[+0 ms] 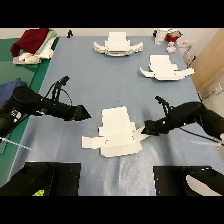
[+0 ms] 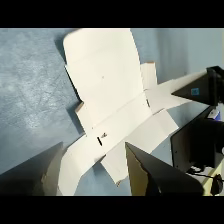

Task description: Fold the box.

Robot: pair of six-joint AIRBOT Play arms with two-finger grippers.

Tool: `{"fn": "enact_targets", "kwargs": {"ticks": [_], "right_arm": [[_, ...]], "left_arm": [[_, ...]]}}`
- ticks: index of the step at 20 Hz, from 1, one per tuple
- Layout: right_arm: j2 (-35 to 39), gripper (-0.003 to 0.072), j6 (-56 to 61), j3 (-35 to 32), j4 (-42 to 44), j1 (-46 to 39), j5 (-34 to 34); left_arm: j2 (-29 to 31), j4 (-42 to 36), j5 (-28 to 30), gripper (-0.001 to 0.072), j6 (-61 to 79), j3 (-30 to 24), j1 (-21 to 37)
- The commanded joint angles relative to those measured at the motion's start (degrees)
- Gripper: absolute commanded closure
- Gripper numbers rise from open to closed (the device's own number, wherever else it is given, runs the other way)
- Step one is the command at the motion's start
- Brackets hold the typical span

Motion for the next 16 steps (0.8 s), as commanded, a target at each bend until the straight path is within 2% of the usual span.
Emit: {"fn": "enact_targets", "kwargs": {"ticks": [1,3,5,8,10,12,14,16], "right_arm": [[10.23,0.0686,2.97,-7.43,0.31,6.99,12.07],[13.79,0.0686,4.46,-9.77,0.04,8.57,16.15],[13.88,0.0685,4.74,-10.05,-0.55,8.55,15.82],[13.84,0.0685,4.68,-10.03,-1.25,8.55,17.33],[13.84,0.0686,4.68,-10.03,-1.25,8.55,18.47],[13.84,0.0686,4.70,-10.03,-1.22,8.55,18.21],[13.84,0.0685,4.68,-10.03,-1.25,8.55,17.94],[13.84,0.0686,4.68,-10.03,-1.22,8.55,17.16]], "left_arm": [[-0.79,0.39,-0.15,0.0121,1.92,0.24,4.09],[-0.79,0.37,3.21,0.0122,1.97,0.20,4.11],[-0.85,0.72,6.51,0.0123,2.01,0.17,4.09],[-3.39,0.70,7.41,0.0122,5.92,0.17,4.09],[-7.80,-1.60,7.26,0.0122,9.01,0.20,4.09],[-13.90,-8.26,5.97,0.0122,15.19,0.96,4.11],[-21.18,-15.76,1.81,0.0122,22.51,3.74,4.09],[-28.35,-19.74,-2.01,0.0122,26.25,7.48,4.09]]}}
